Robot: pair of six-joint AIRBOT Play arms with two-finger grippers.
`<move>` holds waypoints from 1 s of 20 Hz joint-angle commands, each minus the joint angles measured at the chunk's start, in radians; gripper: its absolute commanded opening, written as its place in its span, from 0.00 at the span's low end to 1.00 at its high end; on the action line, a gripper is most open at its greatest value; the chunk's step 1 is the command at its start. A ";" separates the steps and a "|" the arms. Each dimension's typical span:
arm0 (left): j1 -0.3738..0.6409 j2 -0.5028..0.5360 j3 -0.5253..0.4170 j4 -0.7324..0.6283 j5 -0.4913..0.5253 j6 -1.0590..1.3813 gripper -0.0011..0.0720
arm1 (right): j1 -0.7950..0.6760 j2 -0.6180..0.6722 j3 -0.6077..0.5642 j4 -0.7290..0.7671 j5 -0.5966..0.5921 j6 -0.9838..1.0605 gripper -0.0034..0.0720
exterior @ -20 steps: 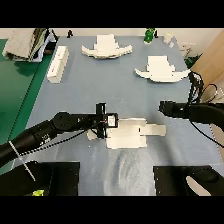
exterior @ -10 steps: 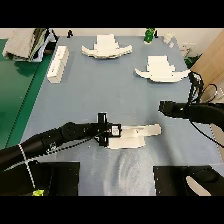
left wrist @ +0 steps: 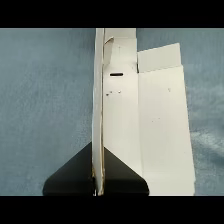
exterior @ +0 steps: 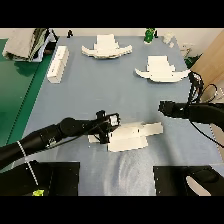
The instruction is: Fold the box.
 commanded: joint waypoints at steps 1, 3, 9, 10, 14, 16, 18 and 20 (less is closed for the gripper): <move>0.141 0.005 0.061 0.003 -0.303 -0.047 0.03 | 0.001 0.000 0.000 0.000 0.000 0.000 0.05; 0.183 0.001 0.061 0.008 -0.337 -0.042 0.03 | 0.001 0.000 0.000 0.000 0.000 0.000 0.05; 0.183 -0.035 0.063 0.029 -0.416 -0.013 0.03 | 0.001 0.000 0.000 0.000 0.000 0.000 0.05; 0.183 -0.040 0.063 0.030 -0.415 -0.012 0.04 | 0.001 0.000 0.000 0.000 0.000 0.000 0.05; 0.182 -0.085 0.063 0.030 -0.416 -0.013 0.04 | 0.001 0.000 0.000 0.000 0.000 0.000 0.05; 0.178 -0.097 0.063 0.030 -0.416 -0.013 0.04 | 0.001 0.000 0.000 0.000 0.000 0.000 0.05; 0.178 -0.097 0.063 0.026 -0.417 -0.014 0.04 | 0.001 0.000 0.000 0.000 0.000 0.000 0.05; 0.178 -0.097 0.063 0.027 -0.428 -0.023 0.04 | 0.001 0.000 0.000 0.000 0.000 0.000 0.05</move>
